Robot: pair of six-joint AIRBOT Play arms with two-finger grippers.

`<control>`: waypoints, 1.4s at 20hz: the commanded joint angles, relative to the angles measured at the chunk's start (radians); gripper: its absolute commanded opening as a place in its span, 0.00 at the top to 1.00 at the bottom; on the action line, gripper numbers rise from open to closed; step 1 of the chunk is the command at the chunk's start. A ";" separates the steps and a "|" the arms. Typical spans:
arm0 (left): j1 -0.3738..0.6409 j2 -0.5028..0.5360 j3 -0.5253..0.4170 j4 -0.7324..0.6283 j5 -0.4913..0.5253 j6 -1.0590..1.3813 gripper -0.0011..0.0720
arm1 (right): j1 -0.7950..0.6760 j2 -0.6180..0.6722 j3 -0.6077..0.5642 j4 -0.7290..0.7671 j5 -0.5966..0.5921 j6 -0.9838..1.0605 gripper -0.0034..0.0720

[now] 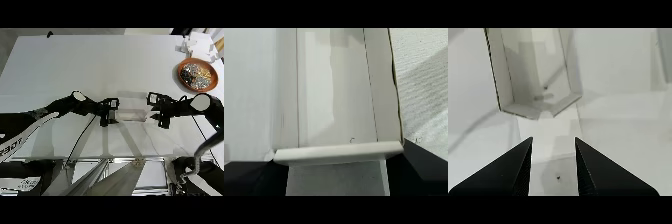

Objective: Fold the box and place the chain.

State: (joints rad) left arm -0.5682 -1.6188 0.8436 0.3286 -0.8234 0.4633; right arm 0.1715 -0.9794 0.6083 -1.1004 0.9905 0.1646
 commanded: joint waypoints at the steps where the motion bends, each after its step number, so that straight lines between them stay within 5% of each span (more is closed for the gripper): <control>1: -0.001 0.001 0.000 0.000 0.000 0.000 0.89 | 0.000 -0.061 0.000 -0.035 0.000 -0.128 0.56; 5: -0.001 0.001 0.000 0.000 0.000 0.000 0.89 | 0.002 -0.128 -0.012 0.002 -0.008 -0.279 0.57; 8: -0.001 0.001 0.000 0.000 0.000 0.000 0.89 | 0.020 -0.137 -0.019 0.105 -0.029 -0.373 0.72; 28: -0.001 0.001 0.000 0.000 0.000 0.000 0.89 | 0.023 -0.137 -0.075 0.377 -0.149 -0.384 0.71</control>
